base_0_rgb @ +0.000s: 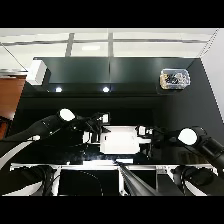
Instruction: Fold the box and place the chain.
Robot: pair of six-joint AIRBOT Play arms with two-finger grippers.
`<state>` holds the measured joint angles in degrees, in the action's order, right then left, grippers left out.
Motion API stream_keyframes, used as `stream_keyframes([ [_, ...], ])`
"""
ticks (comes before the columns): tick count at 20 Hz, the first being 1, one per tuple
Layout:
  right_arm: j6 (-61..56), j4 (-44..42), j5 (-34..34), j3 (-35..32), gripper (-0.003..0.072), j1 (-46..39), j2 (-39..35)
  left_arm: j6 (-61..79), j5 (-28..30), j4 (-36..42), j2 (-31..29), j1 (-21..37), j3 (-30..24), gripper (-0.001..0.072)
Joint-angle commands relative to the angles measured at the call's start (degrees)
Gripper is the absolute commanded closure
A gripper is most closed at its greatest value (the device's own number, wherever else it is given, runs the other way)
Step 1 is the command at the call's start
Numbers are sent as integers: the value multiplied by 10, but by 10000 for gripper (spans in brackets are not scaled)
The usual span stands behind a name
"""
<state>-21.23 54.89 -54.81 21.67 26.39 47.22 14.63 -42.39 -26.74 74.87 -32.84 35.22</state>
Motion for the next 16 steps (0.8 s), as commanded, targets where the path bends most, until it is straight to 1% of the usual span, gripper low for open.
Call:
stream_keyframes([
  [1,73,-26,-1,0,37,27,26,-1,-1,0,0,0,0,685],
  [6,73,-29,38,0,37,76,42,-1,-1,0,0,0,0,685],
  [10,73,-54,50,0,37,78,42,-1,-1,0,0,0,0,685],
  [16,66,-23,56,2,37,76,42,-1,-1,0,0,0,0,685],
])
